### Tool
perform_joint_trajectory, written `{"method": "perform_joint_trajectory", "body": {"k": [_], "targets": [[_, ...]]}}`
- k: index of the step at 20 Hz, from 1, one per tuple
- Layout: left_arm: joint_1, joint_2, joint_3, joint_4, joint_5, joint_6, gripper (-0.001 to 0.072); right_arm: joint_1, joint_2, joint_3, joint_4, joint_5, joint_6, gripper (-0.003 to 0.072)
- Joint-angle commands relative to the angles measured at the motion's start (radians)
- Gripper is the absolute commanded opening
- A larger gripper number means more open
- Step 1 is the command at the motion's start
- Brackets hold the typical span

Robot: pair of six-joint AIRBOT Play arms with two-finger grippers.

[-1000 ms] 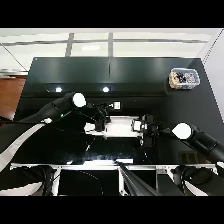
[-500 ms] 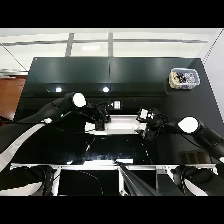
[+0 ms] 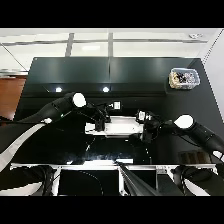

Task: Fold the box and place the chain.

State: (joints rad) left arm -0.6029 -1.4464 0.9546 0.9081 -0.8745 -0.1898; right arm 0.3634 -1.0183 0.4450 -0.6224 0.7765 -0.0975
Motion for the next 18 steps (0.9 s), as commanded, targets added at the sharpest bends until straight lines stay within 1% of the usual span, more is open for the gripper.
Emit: {"method": "perform_joint_trajectory", "body": {"k": [1, 5, 7, 14, 18], "targets": [[0.0, 0.0, 0.0, 0.0, 0.006, -0.001, 0.0028, 0.0, -0.019, -0.023, 0.013, 0.014, -0.095, 0.0695], [0.0, 0.0, 0.0, 0.0, 0.005, -0.001, 0.0029, 0.0, -0.046, -0.027, 0.035, -0.041, -0.177, 0.0695], [0.0, 0.0, 0.0, 0.0, -0.002, -0.001, 0.0028, 0.0, -0.064, -0.027, 0.045, -0.044, -0.198, 0.0695], [0.0, 0.0, 0.0, 0.0, -0.001, -0.001, 0.0028, 0.005, -0.101, -0.027, 0.05, -0.048, -0.206, 0.0694], [0.0, 0.0, 0.0, 0.0, -0.001, -0.001, 0.0028, 0.066, -0.131, -0.024, 0.048, -0.096, -0.201, 0.0694]]}}
